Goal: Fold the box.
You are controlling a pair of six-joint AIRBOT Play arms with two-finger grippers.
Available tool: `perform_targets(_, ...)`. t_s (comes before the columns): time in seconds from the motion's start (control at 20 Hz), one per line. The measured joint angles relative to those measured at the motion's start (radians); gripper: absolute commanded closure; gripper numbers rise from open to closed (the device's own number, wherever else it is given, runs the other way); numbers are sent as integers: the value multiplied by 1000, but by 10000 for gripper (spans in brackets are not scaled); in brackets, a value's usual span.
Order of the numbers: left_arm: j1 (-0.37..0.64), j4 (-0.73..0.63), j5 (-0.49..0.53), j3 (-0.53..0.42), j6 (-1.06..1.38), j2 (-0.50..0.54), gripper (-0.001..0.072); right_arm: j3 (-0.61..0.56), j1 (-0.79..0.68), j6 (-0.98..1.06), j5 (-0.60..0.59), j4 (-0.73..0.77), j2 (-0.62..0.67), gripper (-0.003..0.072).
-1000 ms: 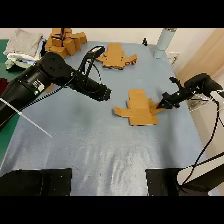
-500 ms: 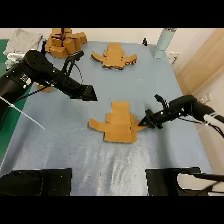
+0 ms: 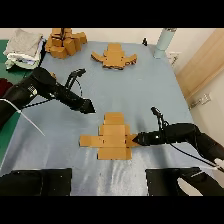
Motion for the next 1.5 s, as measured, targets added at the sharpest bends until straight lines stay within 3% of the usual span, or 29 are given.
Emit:
perform_targets(0.25, 11, -121, -8, -19, 76, -151, 153, -32, 112, 2, 104, -26, 45, 682)
perform_targets(0.55, 13, -201, -52, -24, 116, -298, 153, -39, 146, 0, 148, -68, 54, 682)
perform_targets(1.2, -44, -448, -91, -24, 283, -414, 156, -39, 154, -7, 166, -86, 55, 682)
perform_targets(1.25, -52, -462, -104, -24, 298, -415, 195, -39, 154, -7, 166, -86, 55, 682)
perform_targets(1.3, -57, -474, -116, -24, 312, -416, 288, -39, 154, -8, 166, -86, 55, 682)
perform_targets(1.5, -67, -516, -157, -24, 360, -417, 305, -39, 154, -8, 163, -85, 55, 682)
